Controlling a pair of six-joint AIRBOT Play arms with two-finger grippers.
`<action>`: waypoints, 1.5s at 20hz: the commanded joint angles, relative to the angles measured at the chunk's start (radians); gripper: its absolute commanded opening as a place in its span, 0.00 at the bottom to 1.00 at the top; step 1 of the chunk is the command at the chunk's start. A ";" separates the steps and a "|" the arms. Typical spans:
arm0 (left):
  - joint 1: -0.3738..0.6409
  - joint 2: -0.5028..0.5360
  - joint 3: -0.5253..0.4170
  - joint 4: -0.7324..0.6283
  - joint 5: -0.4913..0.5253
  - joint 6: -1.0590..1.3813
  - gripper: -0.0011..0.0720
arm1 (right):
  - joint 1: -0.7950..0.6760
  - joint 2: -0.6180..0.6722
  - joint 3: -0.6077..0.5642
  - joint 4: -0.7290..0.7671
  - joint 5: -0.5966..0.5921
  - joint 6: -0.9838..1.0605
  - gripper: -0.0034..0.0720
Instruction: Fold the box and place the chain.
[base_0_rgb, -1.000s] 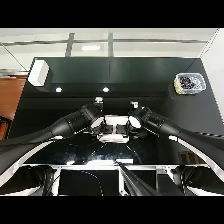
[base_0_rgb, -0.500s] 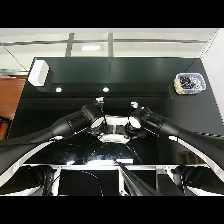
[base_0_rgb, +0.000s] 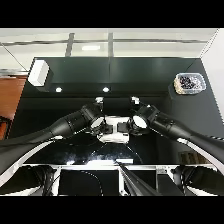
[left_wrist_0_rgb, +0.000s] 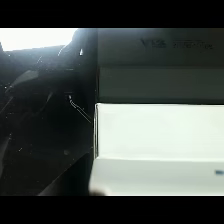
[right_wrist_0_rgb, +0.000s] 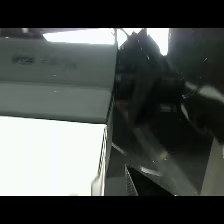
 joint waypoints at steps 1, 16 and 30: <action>0.000 0.000 0.000 0.000 -0.003 -0.001 0.05 | -0.005 0.104 0.001 0.013 0.036 -0.111 0.51; 0.000 0.000 0.000 0.000 0.002 -0.001 0.05 | -0.818 0.312 -0.067 -0.561 -0.278 -0.131 0.51; 0.000 0.000 0.000 0.000 0.005 -0.001 0.05 | -1.069 -0.396 0.525 -0.024 -0.247 -0.648 0.87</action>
